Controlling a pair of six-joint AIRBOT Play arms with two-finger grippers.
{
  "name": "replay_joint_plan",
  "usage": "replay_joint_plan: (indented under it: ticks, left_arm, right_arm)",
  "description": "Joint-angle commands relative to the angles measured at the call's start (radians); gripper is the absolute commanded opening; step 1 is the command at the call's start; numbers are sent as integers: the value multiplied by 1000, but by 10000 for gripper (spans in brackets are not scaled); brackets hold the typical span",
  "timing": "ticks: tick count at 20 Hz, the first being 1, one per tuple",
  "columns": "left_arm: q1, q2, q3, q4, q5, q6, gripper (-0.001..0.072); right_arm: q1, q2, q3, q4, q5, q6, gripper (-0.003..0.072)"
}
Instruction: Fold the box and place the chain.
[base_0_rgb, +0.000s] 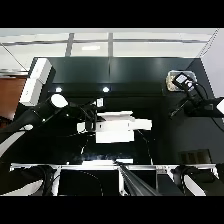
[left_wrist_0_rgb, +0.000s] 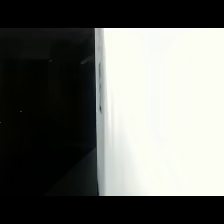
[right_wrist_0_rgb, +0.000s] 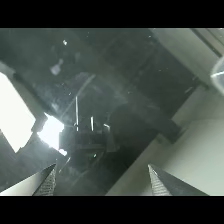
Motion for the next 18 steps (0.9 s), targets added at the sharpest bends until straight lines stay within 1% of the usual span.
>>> replay_joint_plan:
  ticks: [1, 3, 5, 6, 8, 13, 18]
  left_arm:
    - [-34, -17, -44, -24, 104, 71, 25]
    - [-39, -29, -64, -81, 84, 89, 26]
    - [-39, -32, -66, -80, 82, 89, 27]
    - [-39, -32, -66, -78, 85, 88, 27]
    - [-40, -39, -66, -77, 79, 88, 27]
    - [-39, -78, -66, -77, 29, 84, 28]
    - [-39, -79, -65, -77, 30, 84, 27]
  right_arm:
    - [-2, 0, -59, 96, 5, -94, 663]
    - [-2, 0, -116, 212, -18, -166, 663]
    - [21, 0, -160, 267, -54, -212, 663]
    - [47, 0, -179, 266, -65, -225, 663]
    - [113, 0, -211, 262, -79, -316, 663]
    - [268, -2, -278, 262, -225, -371, 663]
    - [365, -8, -326, 262, -230, -446, 663]
